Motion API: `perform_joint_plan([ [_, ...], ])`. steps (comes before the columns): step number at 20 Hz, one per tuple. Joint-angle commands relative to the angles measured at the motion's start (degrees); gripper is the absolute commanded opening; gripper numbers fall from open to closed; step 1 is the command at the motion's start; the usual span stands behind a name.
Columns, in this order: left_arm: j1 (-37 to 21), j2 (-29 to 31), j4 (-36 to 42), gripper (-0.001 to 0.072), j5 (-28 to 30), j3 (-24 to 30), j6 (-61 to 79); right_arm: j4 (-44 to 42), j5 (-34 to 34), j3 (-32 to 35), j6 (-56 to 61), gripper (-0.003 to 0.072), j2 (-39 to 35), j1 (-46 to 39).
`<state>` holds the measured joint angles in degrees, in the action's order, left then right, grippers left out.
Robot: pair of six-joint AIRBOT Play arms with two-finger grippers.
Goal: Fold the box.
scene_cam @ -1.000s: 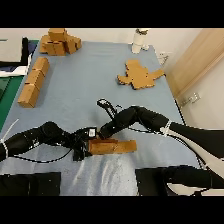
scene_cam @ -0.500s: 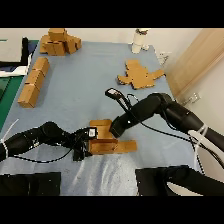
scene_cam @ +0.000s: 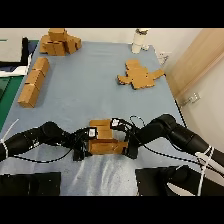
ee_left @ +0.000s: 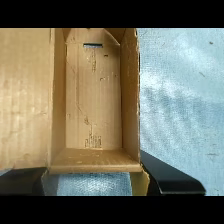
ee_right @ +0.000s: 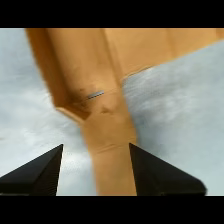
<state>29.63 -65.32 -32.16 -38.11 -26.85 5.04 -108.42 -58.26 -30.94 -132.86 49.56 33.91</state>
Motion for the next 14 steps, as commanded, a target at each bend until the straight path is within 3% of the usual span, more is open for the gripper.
perform_joint_plan([
  [1, 0.0, 0.0, 0.0, 0.0401, 0.0, 0.0, 0.0, 3.9, 13.3, 2.3, -9.2, 0.0613, -0.5, 0.5],
  [6, 0.0, 0.0, 0.0, 0.0401, 0.0, 0.0, 0.0, -8.5, 9.7, 2.3, -20.7, 0.0613, -0.5, 1.3],
  [8, 0.0, 0.0, 0.0, 0.0401, 0.0, 0.0, 0.0, -8.0, 9.4, 2.6, -20.7, 0.0612, -0.5, 3.0],
  [9, 0.0, 0.0, 0.0, 0.0402, 0.0, 0.0, 0.0, -7.8, 9.8, 2.8, -20.7, 0.0565, -0.5, 3.6],
  [12, 0.0, 0.0, 0.0, 0.0402, 0.0, 0.0, 0.0, -8.6, 10.7, 3.1, -20.7, 0.0242, 0.7, 4.1],
  [14, 0.0, 0.0, 0.0, 0.0401, 0.0, 0.0, 0.0, -9.0, 11.5, 3.0, -20.7, 0.0151, 1.7, 4.5],
])
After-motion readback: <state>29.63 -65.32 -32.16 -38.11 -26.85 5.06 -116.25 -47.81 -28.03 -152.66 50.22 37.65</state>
